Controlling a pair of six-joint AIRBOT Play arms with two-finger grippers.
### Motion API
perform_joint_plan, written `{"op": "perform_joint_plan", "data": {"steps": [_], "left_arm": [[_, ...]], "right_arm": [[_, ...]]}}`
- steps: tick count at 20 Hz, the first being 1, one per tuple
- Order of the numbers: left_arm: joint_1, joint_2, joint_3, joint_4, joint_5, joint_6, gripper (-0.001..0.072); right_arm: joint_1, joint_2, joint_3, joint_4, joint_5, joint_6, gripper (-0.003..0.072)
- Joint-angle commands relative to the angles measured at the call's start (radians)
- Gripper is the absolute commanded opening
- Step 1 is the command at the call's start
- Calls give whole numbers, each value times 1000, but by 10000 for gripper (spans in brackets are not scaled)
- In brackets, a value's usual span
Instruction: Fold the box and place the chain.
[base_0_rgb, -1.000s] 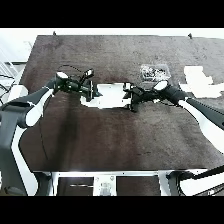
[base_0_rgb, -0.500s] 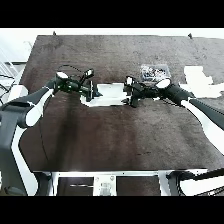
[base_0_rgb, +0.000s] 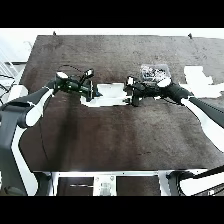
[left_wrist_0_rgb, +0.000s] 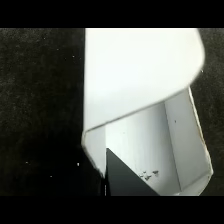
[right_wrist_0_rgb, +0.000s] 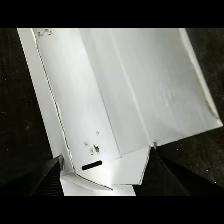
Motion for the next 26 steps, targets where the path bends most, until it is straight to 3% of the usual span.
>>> {"op": "perform_joint_plan", "data": {"steps": [1,6,11,26], "left_arm": [[0,0,0,0,0,0,20],[0,0,0,0,0,0,20],[0,0,0,0,0,0,20],[0,0,0,0,0,0,20]], "right_arm": [[-29,-53,69,25,138,-7,701],[-62,-146,180,25,336,-29,701],[-77,-243,267,49,455,-29,701],[-71,-378,372,68,506,-31,701]]}}
